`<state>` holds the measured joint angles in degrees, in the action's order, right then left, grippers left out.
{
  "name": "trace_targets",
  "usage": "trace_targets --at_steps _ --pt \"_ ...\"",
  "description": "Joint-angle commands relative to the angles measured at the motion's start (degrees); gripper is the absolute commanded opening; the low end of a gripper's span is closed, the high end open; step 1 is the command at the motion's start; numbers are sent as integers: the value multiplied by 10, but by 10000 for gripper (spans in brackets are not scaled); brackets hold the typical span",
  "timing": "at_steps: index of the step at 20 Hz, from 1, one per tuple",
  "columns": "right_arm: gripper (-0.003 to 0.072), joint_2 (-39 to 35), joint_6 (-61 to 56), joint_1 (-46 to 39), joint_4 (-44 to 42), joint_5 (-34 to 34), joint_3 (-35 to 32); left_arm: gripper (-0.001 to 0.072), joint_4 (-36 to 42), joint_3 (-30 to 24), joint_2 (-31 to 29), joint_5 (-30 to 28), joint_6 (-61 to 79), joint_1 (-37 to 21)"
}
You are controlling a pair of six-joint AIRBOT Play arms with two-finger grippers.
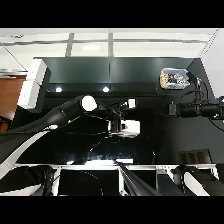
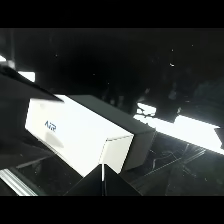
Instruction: Fold the box and place the chain.
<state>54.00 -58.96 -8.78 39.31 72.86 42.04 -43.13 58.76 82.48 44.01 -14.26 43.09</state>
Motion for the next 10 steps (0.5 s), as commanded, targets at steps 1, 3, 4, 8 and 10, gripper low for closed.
trace_targets --at_steps 1,3,4,8,10 --pt "11 0 0 0 0 -2 0 707 -10 3 16 45 -2 -2" --pt "12 0 0 0 0 -2 0 707 -9 3 20 41 -2 -2" --pt "11 0 0 0 0 -2 0 707 -10 3 21 40 -1 -2" --pt "11 0 0 0 0 -3 0 707 -10 3 21 44 -1 -2" --pt "12 0 0 0 0 -3 0 707 -10 3 22 45 -1 -2"
